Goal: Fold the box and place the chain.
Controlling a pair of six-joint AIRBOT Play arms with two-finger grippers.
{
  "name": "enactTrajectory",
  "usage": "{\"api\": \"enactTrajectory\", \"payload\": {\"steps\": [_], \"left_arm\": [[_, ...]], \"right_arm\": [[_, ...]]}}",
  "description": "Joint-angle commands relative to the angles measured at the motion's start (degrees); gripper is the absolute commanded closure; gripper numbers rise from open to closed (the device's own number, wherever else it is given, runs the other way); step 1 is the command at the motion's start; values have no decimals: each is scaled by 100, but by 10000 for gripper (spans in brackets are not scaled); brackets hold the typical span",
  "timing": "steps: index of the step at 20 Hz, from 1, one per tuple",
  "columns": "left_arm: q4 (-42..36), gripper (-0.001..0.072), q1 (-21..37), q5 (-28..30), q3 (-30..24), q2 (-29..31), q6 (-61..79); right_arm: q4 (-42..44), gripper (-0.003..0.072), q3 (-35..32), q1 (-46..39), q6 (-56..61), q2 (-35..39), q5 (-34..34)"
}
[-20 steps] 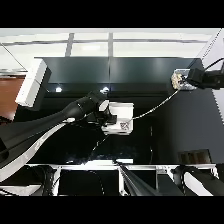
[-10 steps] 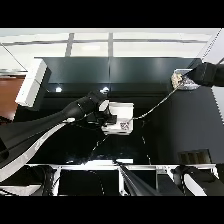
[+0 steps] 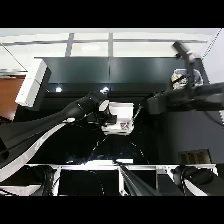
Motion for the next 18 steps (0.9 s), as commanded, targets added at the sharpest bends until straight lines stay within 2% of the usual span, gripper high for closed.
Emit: {"api": "enactTrajectory", "payload": {"steps": [1, 6, 10, 14, 15, 16, 17, 18], "left_arm": [[2, 676, 4, 4, 4, 2, 2], [0, 676, 4, 2, 4, 2, 2], [0, 676, 4, 2, 4, 2, 0], [0, 676, 4, 4, 4, 2, 2], [0, 676, 4, 4, 4, 2, 0], [0, 676, 4, 2, 4, 2, 2], [0, 676, 4, 2, 4, 2, 2], [0, 676, 4, 4, 4, 2, 2]], "right_arm": [[162, 670, -629, 516, -55, -236, -763], [214, 670, -1189, 590, -50, -743, -1410], [173, 670, -1224, 588, -50, -1126, -1419], [173, 667, -1224, 586, -24, -1185, -1373], [151, 560, -1224, 573, -24, -1185, -1366], [146, 333, -1222, 481, -28, -1178, -1300], [57, 277, -1213, 291, -28, -1163, -1169], [-175, 277, -1202, -4, 0, -1130, -1001]]}}
